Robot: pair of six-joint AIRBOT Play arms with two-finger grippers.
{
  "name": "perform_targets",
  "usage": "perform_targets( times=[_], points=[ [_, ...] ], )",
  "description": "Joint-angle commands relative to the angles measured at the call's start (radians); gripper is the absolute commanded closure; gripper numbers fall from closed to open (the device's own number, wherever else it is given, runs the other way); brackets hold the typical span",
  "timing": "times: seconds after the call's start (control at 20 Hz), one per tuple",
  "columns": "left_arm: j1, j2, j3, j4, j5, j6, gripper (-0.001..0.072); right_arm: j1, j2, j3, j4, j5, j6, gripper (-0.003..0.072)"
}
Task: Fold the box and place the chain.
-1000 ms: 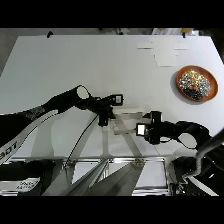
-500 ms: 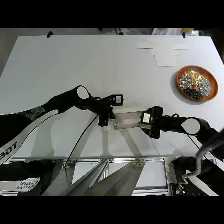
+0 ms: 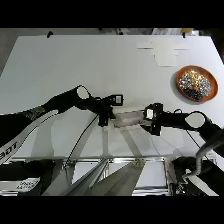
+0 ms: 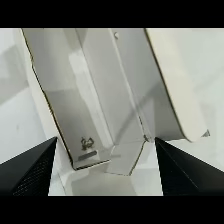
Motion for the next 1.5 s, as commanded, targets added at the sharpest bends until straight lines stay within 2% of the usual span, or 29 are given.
perform_targets(
  times=[0.0,0.15,0.35,0.7,1.05,1.45],
  points=[
    [0.000,0.000,0.000,0.000,0.000,0.000,0.0701,-0.002,-0.025,0.012,0.009,0.003,-0.014,0.0010],
    [0.000,0.000,0.000,0.000,0.000,0.000,0.0701,-0.003,-0.071,0.012,0.010,0.004,-0.014,0.0010],
    [0.000,0.000,-0.001,0.000,0.000,0.000,0.0701,-0.066,-0.080,0.015,0.011,0.070,-0.014,0.0011],
    [0.000,0.000,0.000,0.000,0.000,0.000,0.0701,-0.070,-0.088,0.016,0.065,0.060,-0.082,0.0012],
    [0.000,0.000,0.000,0.000,0.000,0.000,0.0701,-0.072,-0.179,0.018,0.161,0.064,-0.202,0.0012],
    [0.000,0.000,0.000,0.000,0.000,0.000,0.0701,-0.072,-0.203,0.010,0.129,0.145,-0.200,0.0038]
  ],
)
